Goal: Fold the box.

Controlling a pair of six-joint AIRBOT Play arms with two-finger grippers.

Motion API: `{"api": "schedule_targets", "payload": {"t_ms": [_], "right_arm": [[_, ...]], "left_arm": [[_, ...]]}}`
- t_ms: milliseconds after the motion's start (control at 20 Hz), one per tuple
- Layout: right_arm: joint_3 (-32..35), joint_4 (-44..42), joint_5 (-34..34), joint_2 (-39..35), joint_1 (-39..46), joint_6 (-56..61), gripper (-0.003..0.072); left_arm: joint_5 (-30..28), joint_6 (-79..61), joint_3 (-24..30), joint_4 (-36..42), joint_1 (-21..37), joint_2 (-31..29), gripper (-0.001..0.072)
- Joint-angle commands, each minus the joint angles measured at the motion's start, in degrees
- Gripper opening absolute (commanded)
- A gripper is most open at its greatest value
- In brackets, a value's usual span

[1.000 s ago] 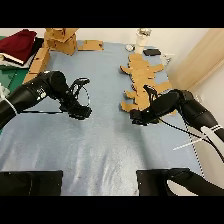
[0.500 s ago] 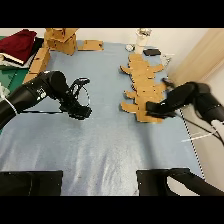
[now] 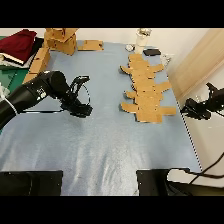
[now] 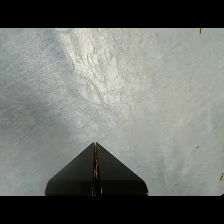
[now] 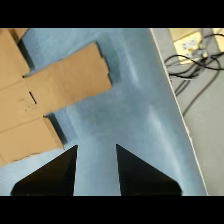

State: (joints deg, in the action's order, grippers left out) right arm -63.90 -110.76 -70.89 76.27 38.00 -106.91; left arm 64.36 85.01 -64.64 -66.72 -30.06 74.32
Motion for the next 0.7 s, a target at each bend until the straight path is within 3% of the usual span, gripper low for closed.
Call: {"api": "schedule_targets", "payload": {"t_ms": [0,300,650], "right_arm": [[-2.71,-8.66,1.03,8.44,4.39,-13.31,0.0391],[-7.93,-16.2,0.31,18.51,3.65,-20.85,0.039],[-9.09,-17.49,-3.67,20.22,3.65,-23.23,0.038]], "left_arm": [[-1.05,0.02,0.0,0.35,0.02,0.22,0.0011],[-1.36,-0.09,0.0,6.16,0.02,0.22,0.0012],[-3.15,-0.13,-0.07,10.25,0.02,0.22,0.0012]]}}
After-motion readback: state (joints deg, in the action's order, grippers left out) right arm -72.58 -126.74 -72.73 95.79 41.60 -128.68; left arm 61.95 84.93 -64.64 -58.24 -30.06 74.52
